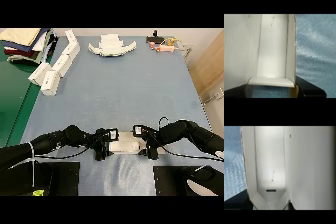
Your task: Fold the box.
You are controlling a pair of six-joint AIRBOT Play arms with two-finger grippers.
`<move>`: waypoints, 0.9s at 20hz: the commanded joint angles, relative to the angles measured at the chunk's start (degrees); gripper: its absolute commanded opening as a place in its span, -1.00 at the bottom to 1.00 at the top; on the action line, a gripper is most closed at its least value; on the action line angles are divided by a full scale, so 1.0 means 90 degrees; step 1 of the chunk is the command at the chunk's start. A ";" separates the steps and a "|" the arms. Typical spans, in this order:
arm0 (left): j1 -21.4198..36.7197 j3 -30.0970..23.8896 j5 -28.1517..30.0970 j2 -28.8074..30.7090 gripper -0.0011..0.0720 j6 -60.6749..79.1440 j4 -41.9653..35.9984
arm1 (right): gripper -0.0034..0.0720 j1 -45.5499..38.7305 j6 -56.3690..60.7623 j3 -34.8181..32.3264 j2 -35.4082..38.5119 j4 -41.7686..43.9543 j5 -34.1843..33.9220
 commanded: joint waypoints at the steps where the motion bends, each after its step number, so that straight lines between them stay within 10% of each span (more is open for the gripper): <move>1: 0.0005 0.0007 0.0002 0.0002 0.47 0.0000 0.0005 | 0.37 0.0000 0.0005 0.0005 0.0005 0.0002 0.0027; 12: 0.0002 0.0007 -0.0017 0.0002 0.47 0.0000 0.0005 | 0.37 0.0000 0.0005 0.0005 0.0002 0.0002 0.0034; 14: 0.0005 0.0007 -0.0017 0.0002 0.47 0.0000 0.0005 | 0.98 -0.0005 0.0163 0.0005 0.0005 -0.0017 0.0085; 18: 0.0005 0.0007 -0.0017 0.0002 0.47 0.0000 0.0005 | 0.99 -0.0005 0.0415 0.0083 0.0007 -0.0342 0.0092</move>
